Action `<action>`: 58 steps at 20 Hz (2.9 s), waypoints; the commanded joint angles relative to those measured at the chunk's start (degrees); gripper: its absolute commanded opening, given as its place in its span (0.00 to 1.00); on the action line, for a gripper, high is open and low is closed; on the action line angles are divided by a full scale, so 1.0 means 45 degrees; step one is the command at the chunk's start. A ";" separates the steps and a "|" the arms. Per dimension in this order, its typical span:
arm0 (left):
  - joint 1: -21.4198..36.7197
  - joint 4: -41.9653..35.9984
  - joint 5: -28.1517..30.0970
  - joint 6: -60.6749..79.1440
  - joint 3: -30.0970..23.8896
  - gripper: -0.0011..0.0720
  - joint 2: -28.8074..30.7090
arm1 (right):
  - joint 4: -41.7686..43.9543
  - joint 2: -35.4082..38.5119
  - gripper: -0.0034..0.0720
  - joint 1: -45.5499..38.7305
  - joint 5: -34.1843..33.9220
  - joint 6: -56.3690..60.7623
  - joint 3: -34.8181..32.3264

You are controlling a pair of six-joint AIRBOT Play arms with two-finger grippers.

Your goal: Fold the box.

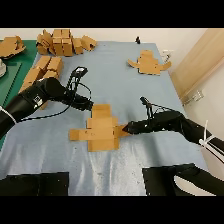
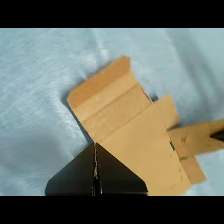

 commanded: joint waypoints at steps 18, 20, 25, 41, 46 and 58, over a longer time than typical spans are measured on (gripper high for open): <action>0.3555 -0.7732 -0.4299 0.7164 -0.0267 0.43 -0.4323 | -0.0510 0.1948 0.05 0.0967 0.1744 -0.1851 -0.1069; 0.3400 -0.9024 -0.4367 0.8276 -0.0262 0.43 -0.4736 | -0.0510 0.1943 0.05 0.0967 0.1734 -0.1724 -0.1069; 0.3113 -0.9486 -0.4532 0.9301 -0.0257 0.43 -0.5464 | -0.0515 0.1909 0.05 0.0967 0.1719 -0.1360 -0.1069; 0.3220 -1.0389 -0.5265 1.2177 -0.0253 0.03 -0.5707 | -0.1190 0.1909 0.05 0.0962 0.1870 -0.0403 -0.1069; 0.3215 -1.1060 -0.5270 1.2279 -0.0248 0.03 -0.5756 | -0.1185 0.1914 0.40 0.0806 0.2555 -0.0175 -0.1044; 0.0515 -1.1332 -0.3002 1.6101 -0.0243 0.03 -0.3555 | -0.1224 0.3449 0.51 -0.4031 0.2079 0.0840 0.0282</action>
